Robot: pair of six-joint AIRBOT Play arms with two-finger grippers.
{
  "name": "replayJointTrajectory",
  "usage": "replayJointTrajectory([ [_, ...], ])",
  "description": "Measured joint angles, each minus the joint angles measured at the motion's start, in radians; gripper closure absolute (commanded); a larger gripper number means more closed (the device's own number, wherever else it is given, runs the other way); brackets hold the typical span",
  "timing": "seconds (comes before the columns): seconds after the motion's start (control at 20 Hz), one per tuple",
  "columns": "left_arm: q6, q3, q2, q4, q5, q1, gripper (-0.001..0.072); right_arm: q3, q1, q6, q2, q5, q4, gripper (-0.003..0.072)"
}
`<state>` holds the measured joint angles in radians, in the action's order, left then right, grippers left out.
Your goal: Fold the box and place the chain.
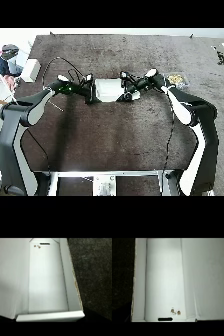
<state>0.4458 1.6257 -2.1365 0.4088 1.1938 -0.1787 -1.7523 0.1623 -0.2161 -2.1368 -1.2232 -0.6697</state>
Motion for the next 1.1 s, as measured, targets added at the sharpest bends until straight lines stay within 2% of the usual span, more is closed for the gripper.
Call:
replayJointTrajectory([
  [0.45,0.0,0.0,0.0,-0.001,-0.005,0.0,0.024,0.0,0.002,0.0,0.0,-0.001,0.001,0.0273],
  [0.5,0.0,0.0,0.0,-0.001,-0.006,0.0,0.024,0.0,0.002,0.0,0.0,-0.002,0.001,0.0255],
  [0.55,0.0,0.0,0.0,-0.001,-0.007,0.0,0.024,0.0,0.002,0.0,0.0,-0.003,0.002,0.0018],
  [0.6,0.001,0.0,0.0,-0.003,-0.01,0.0,0.024,0.0,0.002,-0.006,0.002,-0.004,-0.001,-0.0034],
  [0.85,0.0,0.0,0.0,-0.005,-0.013,0.0,0.024,0.001,-0.018,0.05,0.023,-0.004,-0.011,-0.0034],
  [1.1,0.0,0.0,0.0,-0.004,-0.013,0.0,0.024,0.001,-0.041,0.09,0.07,-0.061,-0.017,-0.0034],
])
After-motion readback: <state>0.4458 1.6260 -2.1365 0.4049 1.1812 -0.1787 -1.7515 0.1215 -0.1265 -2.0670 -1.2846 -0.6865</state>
